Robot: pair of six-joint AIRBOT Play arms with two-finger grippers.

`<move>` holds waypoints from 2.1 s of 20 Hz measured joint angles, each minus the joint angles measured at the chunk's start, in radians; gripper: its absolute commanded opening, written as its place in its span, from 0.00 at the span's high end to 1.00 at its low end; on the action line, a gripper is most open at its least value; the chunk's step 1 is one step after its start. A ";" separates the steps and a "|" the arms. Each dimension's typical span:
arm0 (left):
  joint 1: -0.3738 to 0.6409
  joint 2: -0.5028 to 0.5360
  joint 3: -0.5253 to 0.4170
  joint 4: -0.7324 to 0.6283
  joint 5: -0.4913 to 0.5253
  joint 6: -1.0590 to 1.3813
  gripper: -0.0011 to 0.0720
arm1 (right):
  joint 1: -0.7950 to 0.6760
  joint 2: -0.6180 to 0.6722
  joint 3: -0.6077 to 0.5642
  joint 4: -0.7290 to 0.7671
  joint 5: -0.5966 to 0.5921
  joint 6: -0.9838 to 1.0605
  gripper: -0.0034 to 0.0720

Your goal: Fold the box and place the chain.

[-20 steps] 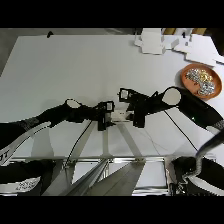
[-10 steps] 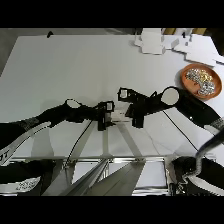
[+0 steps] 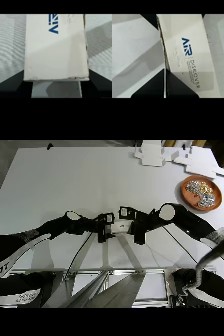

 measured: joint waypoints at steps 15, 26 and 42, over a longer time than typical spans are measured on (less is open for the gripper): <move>0.000 0.000 0.000 0.000 -0.001 0.000 0.75 | 0.000 0.066 -0.011 0.009 -0.079 0.010 0.93; 0.000 0.000 0.000 0.002 0.000 0.002 0.75 | -0.001 -0.027 -0.011 0.002 -0.053 0.028 0.93; 0.001 0.000 0.000 0.000 -0.001 -0.001 0.75 | -0.303 0.191 -0.012 -0.243 0.136 0.581 0.93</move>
